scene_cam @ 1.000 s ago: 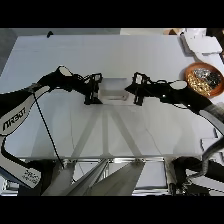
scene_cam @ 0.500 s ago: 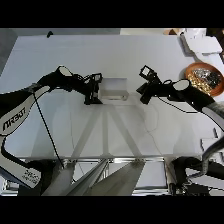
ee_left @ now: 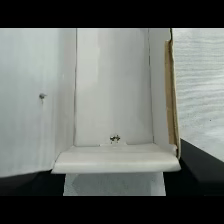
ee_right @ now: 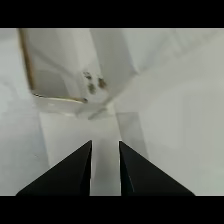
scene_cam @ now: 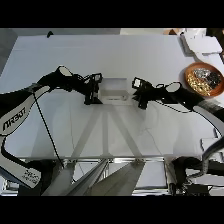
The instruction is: Fold the box and place the chain.
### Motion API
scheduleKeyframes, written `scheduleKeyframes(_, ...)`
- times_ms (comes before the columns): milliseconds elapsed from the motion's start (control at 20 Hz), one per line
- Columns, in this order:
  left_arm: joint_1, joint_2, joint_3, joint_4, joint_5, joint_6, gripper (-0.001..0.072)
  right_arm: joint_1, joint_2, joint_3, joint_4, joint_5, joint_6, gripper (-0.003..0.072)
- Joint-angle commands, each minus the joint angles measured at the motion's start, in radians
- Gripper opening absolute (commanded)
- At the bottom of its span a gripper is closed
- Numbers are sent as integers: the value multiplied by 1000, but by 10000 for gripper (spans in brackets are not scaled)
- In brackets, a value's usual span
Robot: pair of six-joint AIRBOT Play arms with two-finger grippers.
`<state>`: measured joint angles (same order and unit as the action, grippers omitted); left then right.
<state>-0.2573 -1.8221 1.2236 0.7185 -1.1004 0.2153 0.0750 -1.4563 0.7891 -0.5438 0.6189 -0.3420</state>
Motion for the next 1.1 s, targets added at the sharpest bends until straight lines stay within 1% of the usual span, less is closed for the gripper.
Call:
scheduleKeyframes(0,0,1,0,0,0,0,275,24,-3,0,93,53,-210,199)
scheduleKeyframes(100,0,1,0,0,0,0,275,24,-3,0,137,47,-210,198)
scheduleKeyframes(250,0,1,0,0,0,0,275,24,-3,0,138,79,-213,195)
scheduleKeyframes(350,0,1,0,0,0,0,275,25,-3,0,138,111,-244,170)
scheduleKeyframes(400,0,1,0,0,0,0,275,25,-3,0,141,119,-254,170)
scheduleKeyframes(700,0,1,0,0,0,0,275,25,-13,0,218,78,-269,170)
scheduleKeyframes(800,0,1,0,0,0,0,275,25,-15,0,220,79,-270,162)
scheduleKeyframes(850,0,1,0,0,0,0,275,25,-16,0,220,78,-269,134)
scheduleKeyframes(950,0,1,0,0,0,0,275,25,-16,0,219,78,-269,15)
scheduleKeyframes(1050,0,1,0,0,0,0,275,25,-16,0,219,77,-269,14)
